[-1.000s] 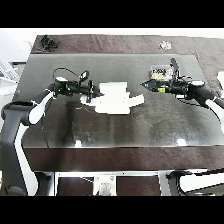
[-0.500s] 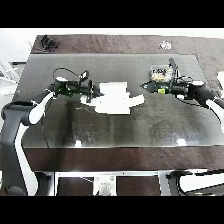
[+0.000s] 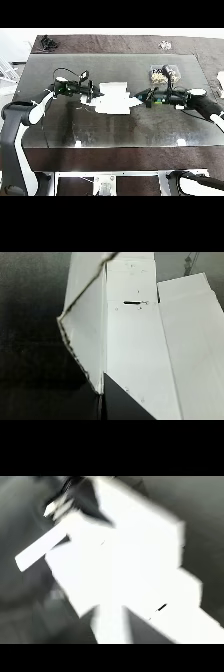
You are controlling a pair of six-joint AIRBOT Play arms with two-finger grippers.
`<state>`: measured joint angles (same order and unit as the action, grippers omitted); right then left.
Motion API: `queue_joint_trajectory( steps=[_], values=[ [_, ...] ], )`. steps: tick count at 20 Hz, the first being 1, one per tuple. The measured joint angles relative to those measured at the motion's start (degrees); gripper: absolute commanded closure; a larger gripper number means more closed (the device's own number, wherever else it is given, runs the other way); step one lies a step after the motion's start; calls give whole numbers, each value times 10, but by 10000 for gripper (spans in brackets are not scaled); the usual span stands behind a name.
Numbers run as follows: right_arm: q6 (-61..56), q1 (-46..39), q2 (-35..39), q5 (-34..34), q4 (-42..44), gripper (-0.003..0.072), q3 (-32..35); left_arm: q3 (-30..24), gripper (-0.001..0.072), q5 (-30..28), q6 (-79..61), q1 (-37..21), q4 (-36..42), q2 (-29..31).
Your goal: Fold the box and place the chain.
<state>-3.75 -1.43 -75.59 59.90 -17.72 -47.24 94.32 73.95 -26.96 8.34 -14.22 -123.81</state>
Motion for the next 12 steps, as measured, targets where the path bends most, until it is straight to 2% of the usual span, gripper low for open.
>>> queue_joint_trajectory(
  steps=[3,6,9,12],
  values=[
    [60,26,5,-10,-66,-5,22,0,689,0,0,0,0,0],
    [100,57,0,-53,-115,-5,31,0,689,0,0,0,0,0],
    [133,87,-3,-115,-139,-5,34,0,689,0,0,0,1,0],
    [164,115,-8,-148,-153,-5,36,0,689,0,0,0,1,0]
  ],
)
